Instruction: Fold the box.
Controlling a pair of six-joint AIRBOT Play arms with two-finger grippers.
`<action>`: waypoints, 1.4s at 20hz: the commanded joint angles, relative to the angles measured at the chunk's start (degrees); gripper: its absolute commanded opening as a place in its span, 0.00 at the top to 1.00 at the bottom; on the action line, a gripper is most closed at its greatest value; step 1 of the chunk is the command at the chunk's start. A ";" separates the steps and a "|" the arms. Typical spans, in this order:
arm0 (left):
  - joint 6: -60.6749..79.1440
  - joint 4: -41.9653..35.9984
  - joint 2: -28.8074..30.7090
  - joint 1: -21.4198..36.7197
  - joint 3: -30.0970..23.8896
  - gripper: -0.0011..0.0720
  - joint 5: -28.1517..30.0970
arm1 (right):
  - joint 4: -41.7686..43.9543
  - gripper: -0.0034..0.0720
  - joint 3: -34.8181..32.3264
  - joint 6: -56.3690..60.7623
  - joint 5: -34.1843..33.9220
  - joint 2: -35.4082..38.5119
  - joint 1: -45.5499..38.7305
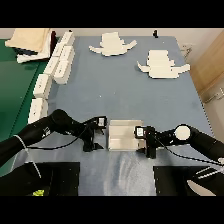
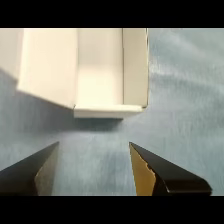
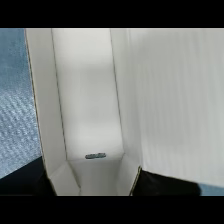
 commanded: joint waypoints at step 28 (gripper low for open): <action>4.96 -12.85 -6.93 -9.14 -1.84 0.04 11.87 | 0.00 0.29 0.02 0.00 0.02 0.00 0.07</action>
